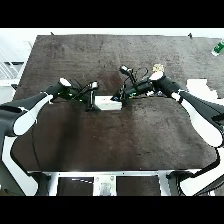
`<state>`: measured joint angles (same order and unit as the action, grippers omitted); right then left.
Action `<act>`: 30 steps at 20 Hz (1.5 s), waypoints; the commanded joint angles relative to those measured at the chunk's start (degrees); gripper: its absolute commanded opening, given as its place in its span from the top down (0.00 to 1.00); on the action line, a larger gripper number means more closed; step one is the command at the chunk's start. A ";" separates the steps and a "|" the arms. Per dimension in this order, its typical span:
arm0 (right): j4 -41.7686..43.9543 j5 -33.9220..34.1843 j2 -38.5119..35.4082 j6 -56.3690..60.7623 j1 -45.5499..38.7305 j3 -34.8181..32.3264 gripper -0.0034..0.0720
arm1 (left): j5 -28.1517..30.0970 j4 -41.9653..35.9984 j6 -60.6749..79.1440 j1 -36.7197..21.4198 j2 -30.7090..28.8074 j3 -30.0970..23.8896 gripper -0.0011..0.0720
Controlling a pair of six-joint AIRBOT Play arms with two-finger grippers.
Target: Fold the box and place the chain.
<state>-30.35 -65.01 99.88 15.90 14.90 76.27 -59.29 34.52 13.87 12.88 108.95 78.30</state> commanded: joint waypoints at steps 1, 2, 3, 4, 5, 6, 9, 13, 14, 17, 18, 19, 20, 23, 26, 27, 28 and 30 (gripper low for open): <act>-6.40 5.62 -0.04 6.19 1.51 -2.36 0.94 | 0.09 0.02 0.04 -0.02 0.00 0.02 0.25; -9.68 7.56 -0.04 8.28 2.25 -2.36 0.94 | 0.09 0.00 0.04 -0.02 0.00 0.02 0.25; -11.50 8.15 -0.04 9.18 2.91 -2.36 0.94 | 0.09 0.00 0.04 -0.02 0.00 0.02 0.25; -12.63 8.20 -0.04 9.51 3.48 -2.43 0.94 | 0.09 0.00 0.02 -0.02 0.00 0.02 0.25; -13.73 8.26 -0.04 10.32 3.87 -2.43 0.94 | 0.09 0.00 0.02 -0.02 0.00 0.02 0.25; -14.82 8.72 -0.04 11.69 3.98 -2.43 0.94 | 0.09 0.00 0.02 -0.02 0.00 0.02 0.25; -15.28 9.53 -0.11 12.63 3.58 -2.40 0.94 | 0.11 0.00 0.02 -0.02 0.00 0.02 0.25; -9.75 9.51 -2.58 10.84 3.56 -2.40 0.94 | 0.11 0.00 0.02 -0.02 0.00 0.02 0.25; -7.93 9.53 -4.07 10.43 3.56 -2.40 0.94 | 0.11 0.00 0.02 -0.02 0.00 0.02 0.25; -5.97 9.53 -8.98 10.80 3.56 -2.43 0.94 | 0.11 0.00 0.02 -0.02 0.00 0.02 0.25; -5.44 9.53 -10.60 11.58 3.56 -2.43 0.94 | 0.11 0.00 0.02 -0.02 0.00 0.02 0.25; -5.20 9.53 -12.39 12.81 3.56 -2.45 0.94 | 0.11 0.00 0.02 -0.02 0.00 0.02 0.25; -5.20 9.55 -14.36 14.36 3.54 -2.56 0.94 | 0.11 0.00 0.02 -0.02 0.00 0.02 0.25; -5.25 11.76 -22.18 17.35 3.48 -6.29 0.94 | 0.09 0.00 0.02 -0.02 0.00 0.02 0.25; -5.57 18.71 -33.92 18.86 1.66 -15.41 0.94 | 0.09 0.00 0.04 -0.02 0.00 0.02 0.25; -5.73 21.79 -38.03 18.84 0.57 -18.99 0.94 | 0.13 -0.02 0.04 -0.02 0.00 0.02 0.25; -5.70 25.51 -42.60 18.84 -0.92 -23.10 0.94 | 0.11 -0.04 0.04 -0.02 0.00 0.02 0.25; -5.70 32.68 -51.43 18.84 -4.02 -30.99 0.94 | 0.13 -0.22 0.07 -0.02 0.00 0.02 0.25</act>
